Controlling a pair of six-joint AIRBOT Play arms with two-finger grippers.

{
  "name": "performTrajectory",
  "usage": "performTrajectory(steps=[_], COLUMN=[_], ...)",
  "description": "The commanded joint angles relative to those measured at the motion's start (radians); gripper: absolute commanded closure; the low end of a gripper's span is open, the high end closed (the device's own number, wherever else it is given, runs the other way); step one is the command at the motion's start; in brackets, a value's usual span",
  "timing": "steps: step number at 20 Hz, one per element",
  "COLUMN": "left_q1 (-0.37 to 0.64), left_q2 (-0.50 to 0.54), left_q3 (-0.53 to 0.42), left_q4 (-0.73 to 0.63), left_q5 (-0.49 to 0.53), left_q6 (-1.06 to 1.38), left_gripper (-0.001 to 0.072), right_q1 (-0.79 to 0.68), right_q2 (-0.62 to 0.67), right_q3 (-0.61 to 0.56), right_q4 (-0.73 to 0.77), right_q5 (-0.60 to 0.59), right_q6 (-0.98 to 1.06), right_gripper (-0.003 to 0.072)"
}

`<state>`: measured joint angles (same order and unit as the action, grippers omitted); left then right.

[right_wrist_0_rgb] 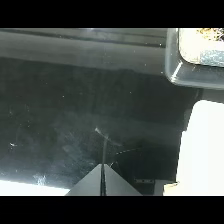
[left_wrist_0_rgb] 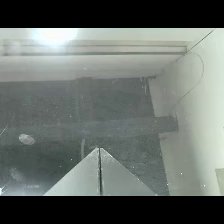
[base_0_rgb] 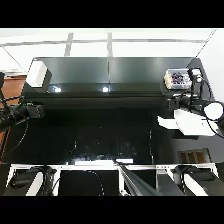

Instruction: Fold the box and place the chain.

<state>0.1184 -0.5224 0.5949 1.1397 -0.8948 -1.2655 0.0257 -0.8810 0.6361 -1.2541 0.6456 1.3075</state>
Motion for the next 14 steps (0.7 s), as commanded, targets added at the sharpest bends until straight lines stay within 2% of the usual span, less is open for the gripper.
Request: performTrajectory(steps=[1, 11, 14], left_q1=[0.001, 0.001, 0.001], left_q2=[0.001, 0.001, 0.001], left_q3=[0.000, 0.000, 0.000], left_q4=[0.000, 0.000, 0.000], left_q5=[0.000, 0.001, 0.001], left_q6=[0.000, 0.000, 0.000], left_gripper=[0.0686, 0.0686, 0.0686], right_q1=[0.000, 0.000, 0.002], right_q2=[0.001, 0.001, 0.001], right_q3=[-0.001, 0.000, -0.001], right_q4=[0.000, 0.000, 0.100], right_q5=[0.000, -0.001, -0.064], right_q6=[0.000, 0.000, 0.001], right_gripper=[0.0671, 0.0671, 0.0671])
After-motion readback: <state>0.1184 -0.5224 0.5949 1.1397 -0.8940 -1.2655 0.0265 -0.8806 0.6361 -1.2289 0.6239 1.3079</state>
